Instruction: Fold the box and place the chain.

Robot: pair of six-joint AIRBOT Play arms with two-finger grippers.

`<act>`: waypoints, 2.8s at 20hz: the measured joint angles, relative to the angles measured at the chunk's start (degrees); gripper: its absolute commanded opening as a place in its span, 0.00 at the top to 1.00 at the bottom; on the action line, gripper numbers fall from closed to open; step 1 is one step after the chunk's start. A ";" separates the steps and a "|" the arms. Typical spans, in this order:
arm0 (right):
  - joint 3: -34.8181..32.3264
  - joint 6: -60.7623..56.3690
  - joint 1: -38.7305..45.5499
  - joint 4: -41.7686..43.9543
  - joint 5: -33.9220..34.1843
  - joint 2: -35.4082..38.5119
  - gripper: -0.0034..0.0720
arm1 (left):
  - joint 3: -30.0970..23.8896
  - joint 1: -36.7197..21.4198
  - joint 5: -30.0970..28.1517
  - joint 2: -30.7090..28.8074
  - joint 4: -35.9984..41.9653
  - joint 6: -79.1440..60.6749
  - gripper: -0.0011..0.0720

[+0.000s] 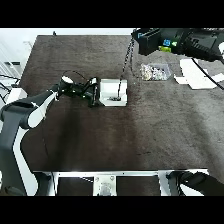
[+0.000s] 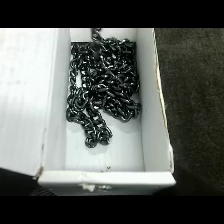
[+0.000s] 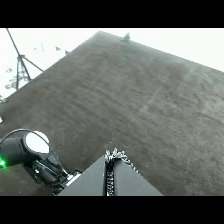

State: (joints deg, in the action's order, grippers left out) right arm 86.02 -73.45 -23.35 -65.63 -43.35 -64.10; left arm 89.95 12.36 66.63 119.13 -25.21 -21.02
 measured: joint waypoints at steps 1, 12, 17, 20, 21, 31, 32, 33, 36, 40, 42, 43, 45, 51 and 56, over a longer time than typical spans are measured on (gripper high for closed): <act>-0.24 0.04 -0.31 -0.04 0.17 -0.17 0.94 | 0.00 0.00 0.00 0.00 0.00 0.00 0.43; -9.86 -3.48 -2.43 0.52 3.41 -3.13 0.94 | 0.00 0.02 0.02 0.00 0.00 -0.02 0.43; -15.21 -5.68 -4.50 1.73 8.98 -8.81 0.94 | 0.00 0.02 0.02 0.00 0.00 -0.02 0.43; -16.81 -6.29 -6.01 3.04 12.39 -15.30 0.94 | 0.00 0.02 0.02 0.00 -0.02 -0.02 0.43; -17.05 -6.40 -6.38 3.23 13.33 -17.55 0.94 | 0.00 0.00 0.00 0.00 -0.02 -0.02 0.43; -17.73 -5.73 2.27 -0.92 13.20 -17.46 0.44 | 0.00 0.00 0.00 0.00 -0.02 -0.02 0.43; -17.75 -5.73 4.87 -1.62 13.31 -16.85 0.36 | 0.00 0.00 0.00 0.00 -0.02 0.00 0.43; -17.77 -5.92 7.69 -2.23 13.86 -16.76 0.26 | 0.00 0.02 0.00 0.00 0.00 0.00 0.43; -17.29 -7.52 14.84 -2.08 16.70 -19.54 0.25 | 0.00 0.00 -0.02 0.00 -0.02 0.00 0.43; -13.53 -8.28 19.21 1.27 18.49 -28.37 0.25 | 0.00 0.00 -0.07 0.00 -0.02 -0.02 0.43; -10.69 -8.33 19.54 3.30 18.82 -33.11 0.25 | 0.00 0.00 -0.09 0.00 0.00 -0.02 0.43; -9.16 -8.33 19.56 4.39 18.97 -35.36 0.25 | 0.00 0.00 -0.11 0.00 0.00 -0.02 0.43; -6.23 -8.37 19.02 6.01 19.26 -39.08 0.30 | 0.00 0.00 -0.13 0.00 0.00 0.00 0.43; -1.60 -8.20 18.01 7.17 19.52 -44.76 0.94 | 0.00 0.00 -0.11 0.00 -0.02 -0.02 0.43; -0.87 -5.92 17.40 6.62 14.51 -38.62 0.94 | 0.00 0.00 -0.02 0.00 0.00 0.00 0.43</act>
State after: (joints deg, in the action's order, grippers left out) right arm 85.14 -79.37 -5.96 -59.00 -28.84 -102.72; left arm 89.95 12.36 66.61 119.13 -25.21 -21.02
